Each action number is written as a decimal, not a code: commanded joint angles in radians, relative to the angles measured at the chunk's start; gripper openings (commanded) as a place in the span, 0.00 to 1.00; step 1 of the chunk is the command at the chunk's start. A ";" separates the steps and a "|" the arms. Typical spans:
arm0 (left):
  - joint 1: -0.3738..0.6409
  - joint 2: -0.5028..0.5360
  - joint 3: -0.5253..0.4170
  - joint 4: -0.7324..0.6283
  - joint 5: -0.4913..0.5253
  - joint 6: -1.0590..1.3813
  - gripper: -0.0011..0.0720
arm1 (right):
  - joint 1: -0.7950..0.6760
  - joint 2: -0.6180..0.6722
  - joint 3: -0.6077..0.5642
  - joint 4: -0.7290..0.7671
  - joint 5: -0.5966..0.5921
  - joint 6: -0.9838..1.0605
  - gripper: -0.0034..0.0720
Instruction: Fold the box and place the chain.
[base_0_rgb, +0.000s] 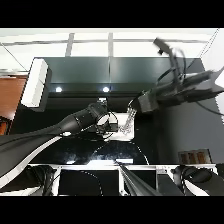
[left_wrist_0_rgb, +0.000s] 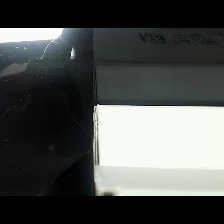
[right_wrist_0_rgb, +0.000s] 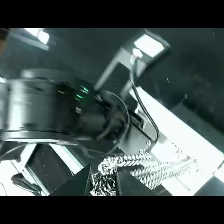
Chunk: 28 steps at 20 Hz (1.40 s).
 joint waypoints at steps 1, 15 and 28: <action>0.000 -0.001 0.000 0.000 0.000 0.000 0.05 | 0.039 0.000 -0.138 -0.013 -0.116 0.025 0.05; 0.000 -0.001 0.000 0.000 0.004 0.000 0.05 | 0.090 0.001 -0.389 0.005 -0.371 0.040 0.51; 0.000 -0.001 0.000 0.005 0.035 0.000 0.05 | -0.356 0.208 -0.286 -0.323 -0.151 0.033 0.51</action>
